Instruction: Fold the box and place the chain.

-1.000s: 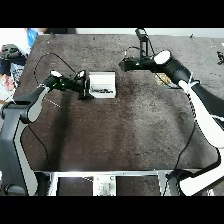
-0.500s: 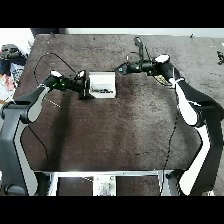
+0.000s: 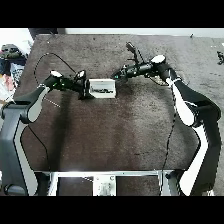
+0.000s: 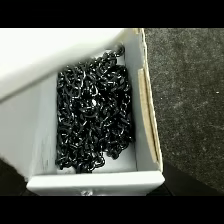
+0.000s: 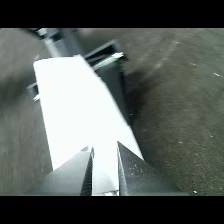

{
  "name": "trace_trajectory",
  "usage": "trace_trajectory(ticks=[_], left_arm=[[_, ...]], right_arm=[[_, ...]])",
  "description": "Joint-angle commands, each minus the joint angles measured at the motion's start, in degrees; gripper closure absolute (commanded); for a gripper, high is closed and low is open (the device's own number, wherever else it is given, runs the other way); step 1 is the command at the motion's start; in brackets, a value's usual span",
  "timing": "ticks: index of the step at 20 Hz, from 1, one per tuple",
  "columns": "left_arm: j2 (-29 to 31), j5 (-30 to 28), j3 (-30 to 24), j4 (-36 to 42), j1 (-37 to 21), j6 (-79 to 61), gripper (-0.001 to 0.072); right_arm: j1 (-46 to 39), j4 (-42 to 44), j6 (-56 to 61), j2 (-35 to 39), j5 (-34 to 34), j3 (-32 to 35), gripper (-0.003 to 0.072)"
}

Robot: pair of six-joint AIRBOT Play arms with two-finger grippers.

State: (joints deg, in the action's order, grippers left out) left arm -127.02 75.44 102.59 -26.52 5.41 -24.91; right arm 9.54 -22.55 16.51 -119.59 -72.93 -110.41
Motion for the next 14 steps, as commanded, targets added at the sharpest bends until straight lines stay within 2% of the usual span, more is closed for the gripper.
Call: trace_trajectory(ticks=[1,7,9,10,11,12,14], left_arm=[[0.02,0.00,0.02,-0.02,0.02,-0.02,0.0342],[0.02,0.00,0.02,-0.02,0.02,-0.02,0.0343],[0.02,0.00,0.02,-0.02,0.02,-0.02,0.0342],[0.02,0.00,0.02,-0.02,0.02,-0.02,0.0342],[0.02,0.00,0.02,-0.02,0.02,-0.02,0.0342],[0.02,0.00,0.02,-0.02,0.02,-0.02,0.0343],[0.02,0.00,0.02,-0.02,0.02,-0.02,0.0342]], right_arm=[[1.73,-6.95,-4.85,1.88,-0.63,-0.07,0.0503],[5.62,-13.90,-10.36,2.36,2.08,-0.07,0.0502],[6.45,-13.90,-11.04,2.36,2.58,-0.07,0.0490],[6.64,-13.92,-11.17,2.36,2.86,-0.07,0.0336],[6.71,-13.90,-11.69,2.36,2.89,-0.07,0.0332],[6.80,-13.84,-11.61,2.36,3.41,-0.07,0.0371],[6.95,-13.46,-11.61,2.36,3.43,-0.07,0.0372]])
